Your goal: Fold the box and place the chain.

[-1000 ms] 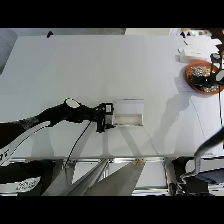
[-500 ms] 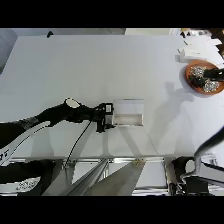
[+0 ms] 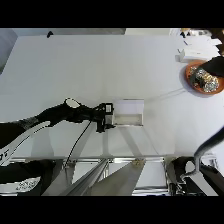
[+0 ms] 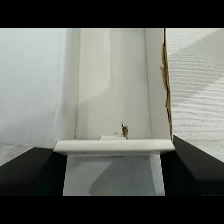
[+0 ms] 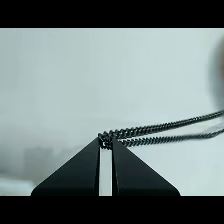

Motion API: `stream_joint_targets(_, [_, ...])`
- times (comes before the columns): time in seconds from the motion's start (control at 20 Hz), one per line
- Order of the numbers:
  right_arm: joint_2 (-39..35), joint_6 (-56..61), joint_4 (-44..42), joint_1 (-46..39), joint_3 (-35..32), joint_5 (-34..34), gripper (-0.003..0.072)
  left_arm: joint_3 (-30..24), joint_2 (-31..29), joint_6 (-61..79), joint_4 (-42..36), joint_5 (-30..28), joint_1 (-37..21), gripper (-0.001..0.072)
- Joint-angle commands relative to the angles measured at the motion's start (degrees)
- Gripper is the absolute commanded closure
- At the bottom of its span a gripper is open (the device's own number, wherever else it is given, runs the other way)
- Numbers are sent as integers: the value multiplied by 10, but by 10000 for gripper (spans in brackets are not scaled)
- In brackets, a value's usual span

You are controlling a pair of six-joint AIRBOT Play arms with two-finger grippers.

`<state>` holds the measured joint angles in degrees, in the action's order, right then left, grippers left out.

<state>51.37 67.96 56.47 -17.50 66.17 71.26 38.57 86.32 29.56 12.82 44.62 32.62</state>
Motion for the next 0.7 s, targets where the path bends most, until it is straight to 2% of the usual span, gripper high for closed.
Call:
stream_joint_targets(0.0, [-53,-14,-46,75,0,93,664,0,0,0,0,0,0,456])
stream_joint_targets(0.35, [-96,-13,-46,219,0,140,664,0,0,0,0,0,0,456])
stream_joint_targets(0.65, [-105,-8,-47,302,0,131,664,0,0,0,0,0,0,456])
